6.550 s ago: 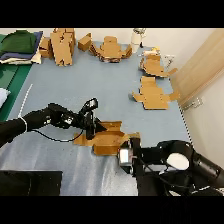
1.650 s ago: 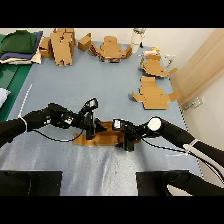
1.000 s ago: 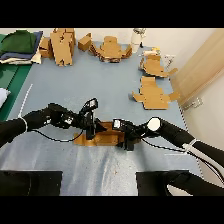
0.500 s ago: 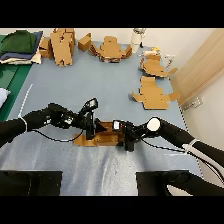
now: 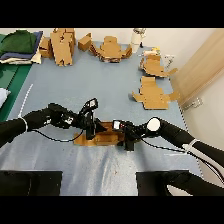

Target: Fold the box.

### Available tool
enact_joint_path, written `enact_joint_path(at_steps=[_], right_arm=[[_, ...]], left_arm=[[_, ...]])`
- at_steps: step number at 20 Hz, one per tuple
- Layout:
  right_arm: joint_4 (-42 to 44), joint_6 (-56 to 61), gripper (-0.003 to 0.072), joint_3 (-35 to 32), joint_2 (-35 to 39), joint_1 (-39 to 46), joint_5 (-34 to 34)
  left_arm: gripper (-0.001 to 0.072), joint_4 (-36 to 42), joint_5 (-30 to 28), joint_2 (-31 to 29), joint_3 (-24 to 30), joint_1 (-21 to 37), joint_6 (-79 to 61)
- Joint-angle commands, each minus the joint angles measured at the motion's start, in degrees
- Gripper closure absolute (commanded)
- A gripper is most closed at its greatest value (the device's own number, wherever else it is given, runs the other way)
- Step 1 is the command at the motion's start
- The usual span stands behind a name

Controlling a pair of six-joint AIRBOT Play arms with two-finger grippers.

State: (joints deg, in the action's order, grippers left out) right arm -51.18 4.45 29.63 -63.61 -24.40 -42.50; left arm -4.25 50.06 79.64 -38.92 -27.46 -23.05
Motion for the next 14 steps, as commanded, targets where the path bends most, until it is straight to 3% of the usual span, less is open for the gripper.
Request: enact_joint_path(at_steps=[1, 14], right_arm=[[0.02, 0.0, 0.0164, 0.04, 0.02, 0.0, -0.07], [1.11, 0.02, 0.0166, 0.04, 0.02, -0.37, -0.11]], left_arm=[[0.0694, 0.0, 0.0, 0.0, -0.04, 0.02, 0.0], [0.0694, 0.0, 0.0, 0.02, -0.04, 0.02, 0.2]])
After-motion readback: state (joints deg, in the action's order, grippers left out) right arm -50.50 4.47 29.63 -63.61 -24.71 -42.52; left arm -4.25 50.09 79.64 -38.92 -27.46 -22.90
